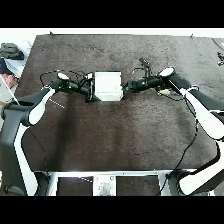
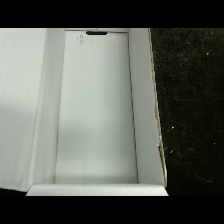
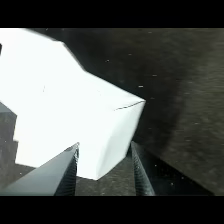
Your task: Fold the box and place the chain.
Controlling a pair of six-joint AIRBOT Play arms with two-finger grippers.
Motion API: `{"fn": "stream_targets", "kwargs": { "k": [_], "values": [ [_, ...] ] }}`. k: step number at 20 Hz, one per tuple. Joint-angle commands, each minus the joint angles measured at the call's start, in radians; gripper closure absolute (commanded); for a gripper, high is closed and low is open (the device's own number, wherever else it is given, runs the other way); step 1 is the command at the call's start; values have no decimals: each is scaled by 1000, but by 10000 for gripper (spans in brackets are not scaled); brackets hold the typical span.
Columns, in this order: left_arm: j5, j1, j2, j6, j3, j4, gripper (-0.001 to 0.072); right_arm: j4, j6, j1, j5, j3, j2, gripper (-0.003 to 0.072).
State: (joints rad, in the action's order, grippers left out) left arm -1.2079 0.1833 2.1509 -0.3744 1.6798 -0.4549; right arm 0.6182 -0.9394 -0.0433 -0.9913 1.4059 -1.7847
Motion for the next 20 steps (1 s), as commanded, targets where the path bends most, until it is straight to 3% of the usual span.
{"fn": "stream_targets", "kwargs": {
  "k": [1, 8, 12, 20],
  "values": [
    [0, 0, 0, 0, 0, 0, 403, 10, -1, 35, 10, 3, -1, 306],
    [0, 0, 0, 0, 0, 0, 403, 30, -28, 48, 50, 4, -1, 306],
    [0, 0, 0, 0, 0, 0, 403, 187, -135, 94, 46, 51, -23, 306],
    [0, 0, 0, 0, 0, 0, 403, 303, -245, 124, 65, 86, -34, 307]
  ]
}}
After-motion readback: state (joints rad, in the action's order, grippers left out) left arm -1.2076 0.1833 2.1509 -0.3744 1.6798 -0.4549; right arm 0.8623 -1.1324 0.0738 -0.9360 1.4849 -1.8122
